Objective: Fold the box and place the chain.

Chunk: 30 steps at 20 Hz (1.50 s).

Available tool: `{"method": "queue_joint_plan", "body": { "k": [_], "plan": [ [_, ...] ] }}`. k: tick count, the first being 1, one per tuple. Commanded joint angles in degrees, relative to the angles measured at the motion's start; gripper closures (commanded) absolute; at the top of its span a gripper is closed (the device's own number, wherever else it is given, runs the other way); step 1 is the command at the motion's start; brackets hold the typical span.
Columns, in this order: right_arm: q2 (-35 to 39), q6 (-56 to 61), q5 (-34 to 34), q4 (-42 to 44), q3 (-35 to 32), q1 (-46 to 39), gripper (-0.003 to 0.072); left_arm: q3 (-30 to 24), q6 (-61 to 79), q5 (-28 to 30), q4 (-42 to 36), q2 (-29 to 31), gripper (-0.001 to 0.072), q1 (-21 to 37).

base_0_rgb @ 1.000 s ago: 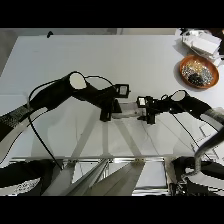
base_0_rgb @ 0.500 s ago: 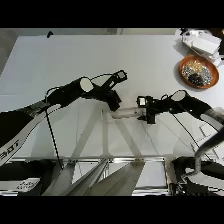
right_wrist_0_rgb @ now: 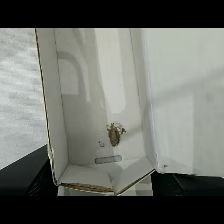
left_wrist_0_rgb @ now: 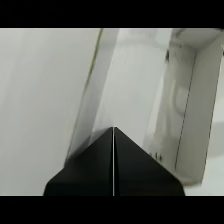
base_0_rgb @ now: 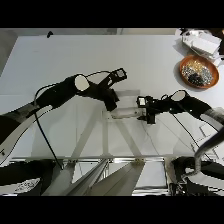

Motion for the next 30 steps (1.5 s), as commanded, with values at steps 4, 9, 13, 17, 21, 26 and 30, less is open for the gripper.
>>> {"method": "queue_joint_plan", "body": {
  "k": [4, 9, 13, 17, 21, 26, 30],
  "plan": [
    [-0.02, 0.02, 0.04, 0.04, -0.02, 0.02, 0.0284, -2.05, -4.42, -11.93, 14.21, 4.66, 0.071, 0.04],
    [-0.02, 0.0, 0.04, 0.02, -0.04, 0.02, 0.0284, -10.25, 5.57, -5.4, 6.64, 4.63, 0.0708, 0.37],
    [-0.02, 0.02, 0.07, 0.04, -0.02, 0.02, 0.0284, -13.44, 6.64, -2.45, 6.99, 3.69, 0.0697, 0.79],
    [-0.02, 0.02, 0.04, 0.02, -0.02, 0.02, 0.0284, -13.64, 7.39, -0.96, 9.79, 2.78, 0.0515, 0.9],
    [-0.02, 0.0, 0.04, 0.02, -0.02, 0.02, 0.0284, -13.64, 10.25, 5.49, 10.36, 2.8, 0.0316, 0.79],
    [-0.02, 0.0, 0.04, 0.02, -0.04, 0.02, 0.0284, -13.64, 19.32, 6.93, 10.32, 2.78, 0.0315, 0.15],
    [-0.02, 0.0, 0.04, 0.04, -0.02, 0.02, 0.0284, -13.64, 23.37, 6.43, 10.1, 2.51, 0.0315, -0.46]
  ]
}}
